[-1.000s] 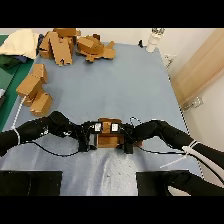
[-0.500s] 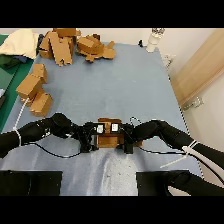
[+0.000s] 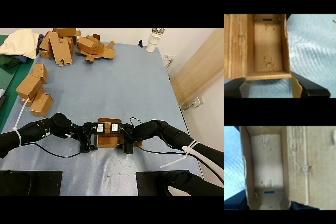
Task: Fold the box.
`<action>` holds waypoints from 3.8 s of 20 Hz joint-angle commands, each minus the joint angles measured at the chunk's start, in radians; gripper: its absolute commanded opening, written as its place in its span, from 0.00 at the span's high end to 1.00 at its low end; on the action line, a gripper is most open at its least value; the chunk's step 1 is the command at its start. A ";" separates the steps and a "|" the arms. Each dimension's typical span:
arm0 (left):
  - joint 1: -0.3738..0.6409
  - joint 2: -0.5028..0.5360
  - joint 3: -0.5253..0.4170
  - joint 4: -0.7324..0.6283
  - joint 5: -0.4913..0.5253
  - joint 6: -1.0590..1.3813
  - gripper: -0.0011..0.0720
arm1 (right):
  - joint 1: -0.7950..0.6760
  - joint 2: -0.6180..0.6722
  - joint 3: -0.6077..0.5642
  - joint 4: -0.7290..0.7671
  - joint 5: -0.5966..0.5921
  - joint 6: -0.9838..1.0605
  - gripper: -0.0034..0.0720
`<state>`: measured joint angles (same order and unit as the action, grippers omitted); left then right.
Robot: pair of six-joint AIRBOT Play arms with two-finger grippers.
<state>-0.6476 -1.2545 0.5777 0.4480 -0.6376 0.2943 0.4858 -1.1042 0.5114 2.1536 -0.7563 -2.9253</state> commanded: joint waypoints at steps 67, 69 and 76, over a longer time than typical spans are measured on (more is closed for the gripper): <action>-0.031 -0.019 0.001 -0.014 0.010 0.004 0.57 | 0.008 0.002 0.000 0.025 0.023 0.005 0.15; -0.031 -0.019 0.001 -0.014 0.010 0.004 0.57 | 0.008 0.002 0.001 0.015 0.023 0.007 0.15; -0.031 -0.019 0.001 -0.013 0.010 0.004 0.57 | 0.008 0.005 0.001 -0.094 0.025 0.130 0.15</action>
<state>-0.6777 -1.2732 0.5793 0.4335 -0.6266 0.2974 0.4946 -1.1011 0.5117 2.1281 -0.7330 -2.8593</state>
